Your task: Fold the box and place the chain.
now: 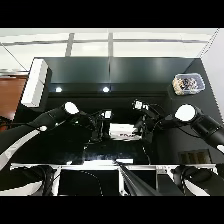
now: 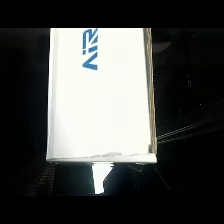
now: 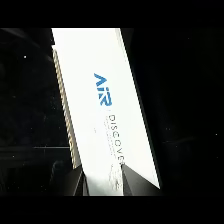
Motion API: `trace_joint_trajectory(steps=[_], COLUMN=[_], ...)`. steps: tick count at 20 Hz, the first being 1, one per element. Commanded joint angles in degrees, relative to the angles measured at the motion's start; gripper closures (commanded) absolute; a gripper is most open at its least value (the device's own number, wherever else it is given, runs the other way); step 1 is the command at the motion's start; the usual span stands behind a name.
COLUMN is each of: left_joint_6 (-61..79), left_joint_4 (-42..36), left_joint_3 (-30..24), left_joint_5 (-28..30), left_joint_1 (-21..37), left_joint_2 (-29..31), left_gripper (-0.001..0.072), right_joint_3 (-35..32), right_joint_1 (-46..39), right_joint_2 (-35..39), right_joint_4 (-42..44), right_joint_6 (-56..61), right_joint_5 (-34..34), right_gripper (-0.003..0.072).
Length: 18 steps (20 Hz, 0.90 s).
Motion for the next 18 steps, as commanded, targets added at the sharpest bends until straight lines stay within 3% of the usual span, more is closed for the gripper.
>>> trace_joint_trajectory(steps=[1,3,18], left_joint_6=[0.02,0.04,0.04], left_joint_4=[0.02,0.02,0.02], left_joint_3=[0.0,0.0,0.0], left_joint_5=[0.0,0.0,0.0], left_joint_1=[0.0,0.0,0.0], left_joint_2=[-0.02,-0.02,-0.02], left_gripper=[0.0367,0.0367,0.0367], right_joint_3=[0.0,0.0,-0.31], right_joint_1=[0.04,0.04,0.04], right_joint_2=[0.0,0.0,0.0], right_joint_4=[-0.26,-0.26,-2.67], right_joint_6=[-0.02,-0.02,-0.02], right_joint_5=[0.28,0.24,1.18], right_gripper=[0.0411,0.0301,0.0301])
